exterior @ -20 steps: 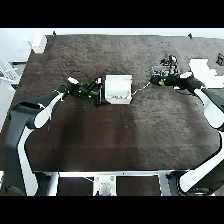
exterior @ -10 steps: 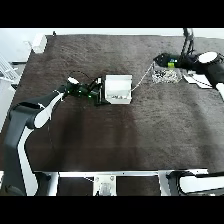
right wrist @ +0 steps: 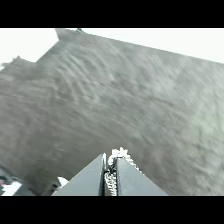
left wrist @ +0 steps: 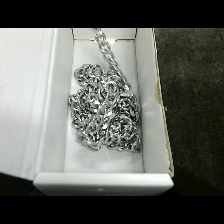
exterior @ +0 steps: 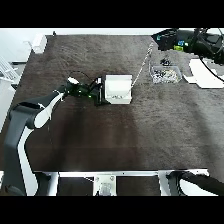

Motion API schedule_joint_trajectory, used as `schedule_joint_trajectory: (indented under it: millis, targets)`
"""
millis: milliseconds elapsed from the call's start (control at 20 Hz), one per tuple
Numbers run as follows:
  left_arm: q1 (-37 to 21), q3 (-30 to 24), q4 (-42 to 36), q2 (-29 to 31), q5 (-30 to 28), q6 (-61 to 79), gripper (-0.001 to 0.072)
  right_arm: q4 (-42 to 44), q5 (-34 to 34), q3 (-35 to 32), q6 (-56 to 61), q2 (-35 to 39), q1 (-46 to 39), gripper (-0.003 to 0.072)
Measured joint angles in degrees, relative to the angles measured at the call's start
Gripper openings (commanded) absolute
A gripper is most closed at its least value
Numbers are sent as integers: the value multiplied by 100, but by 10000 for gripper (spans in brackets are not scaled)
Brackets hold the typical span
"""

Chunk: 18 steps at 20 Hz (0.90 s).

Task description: Fold the box and place the chain.

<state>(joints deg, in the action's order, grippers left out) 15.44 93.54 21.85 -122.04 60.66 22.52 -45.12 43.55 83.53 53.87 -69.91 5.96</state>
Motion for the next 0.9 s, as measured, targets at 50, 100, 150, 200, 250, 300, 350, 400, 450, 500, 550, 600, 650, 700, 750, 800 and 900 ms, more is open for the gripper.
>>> schedule_joint_trajectory:
  millis: [50, 100, 150, 200, 250, 300, 350, 400, 450, 500, 550, 600, 650, 700, 750, 800, 900]
  targets:
    - [0, 0, 0, 0, 0, 0, 471, -20, -4, 2, 0, 81, 90, 12]
    - [0, 0, 0, 0, 2, 0, 471, -24, -7, 2, -4, 153, 186, 11]
    - [0, 0, 0, 0, 0, -2, 472, -28, -9, 2, -17, 208, 264, 11]
    - [0, 0, -2, 0, 2, 0, 471, -42, -33, 4, -24, 251, 345, 11]
    - [0, 0, 0, 0, 0, 0, 471, -50, -52, 4, -31, 289, 422, 11]
    - [0, 0, 0, 0, 0, 0, 471, -50, -87, 11, -39, 319, 496, 11]
    - [2, 0, 0, 0, 0, 0, 471, -50, -146, 17, -42, 345, 579, 12]
    - [0, 0, -2, 0, 2, 0, 471, -55, -201, 28, -48, 363, 656, 12]
    - [0, 0, 0, 0, 2, 0, 471, -57, -275, 42, -70, 378, 752, 11]
    - [0, 0, -2, 0, 0, 0, 471, -55, -345, 55, -103, 389, 848, 11]
    - [0, 0, 0, 0, 0, 0, 471, -52, -404, 66, -149, 396, 957, 12]
    - [0, 0, -2, 0, 0, 0, 471, -55, -455, 72, -175, 398, 1049, 11]
    - [0, 0, -2, 0, 2, 0, 471, -57, -498, 76, -203, 400, 1132, 11]
    - [0, 0, 0, 0, 0, 0, 471, -57, -529, 76, -223, 402, 1196, 11]
    - [0, 0, 0, 0, 2, -2, 471, -59, -551, 76, -243, 398, 1244, 11]
    - [0, 0, 0, 0, 0, -2, 471, -59, -577, 70, -256, 389, 1279, 12]
    - [0, 0, 0, 0, 2, 0, 471, -57, -601, -7, -256, 374, 1327, 11]
